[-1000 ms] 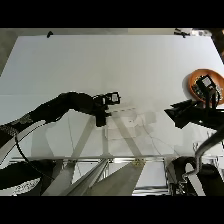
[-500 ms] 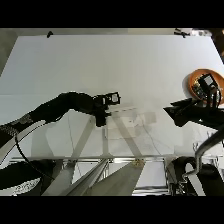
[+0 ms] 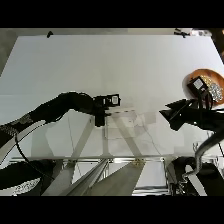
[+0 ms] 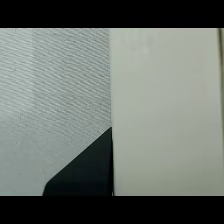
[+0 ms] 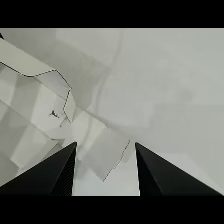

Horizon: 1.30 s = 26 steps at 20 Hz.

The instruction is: Fold the box and place the chain.

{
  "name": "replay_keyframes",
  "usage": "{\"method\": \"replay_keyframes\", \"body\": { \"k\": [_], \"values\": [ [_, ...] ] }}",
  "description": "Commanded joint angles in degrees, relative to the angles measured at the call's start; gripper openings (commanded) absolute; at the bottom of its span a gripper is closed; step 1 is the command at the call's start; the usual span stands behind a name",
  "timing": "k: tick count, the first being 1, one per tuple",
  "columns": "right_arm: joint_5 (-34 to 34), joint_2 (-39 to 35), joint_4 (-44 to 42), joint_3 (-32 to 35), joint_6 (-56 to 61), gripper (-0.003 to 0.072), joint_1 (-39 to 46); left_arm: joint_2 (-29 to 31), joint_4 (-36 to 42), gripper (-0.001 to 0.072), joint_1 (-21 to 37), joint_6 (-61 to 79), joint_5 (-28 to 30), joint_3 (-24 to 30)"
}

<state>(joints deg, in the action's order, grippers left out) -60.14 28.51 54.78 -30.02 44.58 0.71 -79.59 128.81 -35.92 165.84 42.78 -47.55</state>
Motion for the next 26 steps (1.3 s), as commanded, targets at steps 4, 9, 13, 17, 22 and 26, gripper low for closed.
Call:
{"method": "replay_keyframes", "body": {
  "k": [4,9,13,17,22,26],
  "values": [
    [0.2,0.0,0.9,0.0,0.0,0.0415,-0.7,0.0,-0.1,0.001,0.0,0.2,-0.2,0.0],
    [0.2,0.0,0.8,0.0,-0.9,0.0376,-0.8,0.0,-0.1,0.001,0.0,0.2,-0.2,0.0],
    [-2.8,-0.5,0.5,-0.2,-10.9,0.0014,-4.4,0.0,-0.1,0.001,0.0,0.2,-0.2,0.0],
    [-10.5,-3.5,3.0,-0.3,-23.7,0.0013,-8.5,0.0,-0.1,0.0011,0.0,0.2,-0.2,0.0],
    [-9.5,-9.3,-1.4,0.4,-27.4,0.0012,-16.6,0.0,-0.1,0.0011,0.0,0.2,-0.2,0.0],
    [-3.2,-8.6,8.0,6.2,-27.5,0.0014,-24.4,0.0,-0.1,0.0011,0.0,0.2,-0.2,0.0]
  ]
}}
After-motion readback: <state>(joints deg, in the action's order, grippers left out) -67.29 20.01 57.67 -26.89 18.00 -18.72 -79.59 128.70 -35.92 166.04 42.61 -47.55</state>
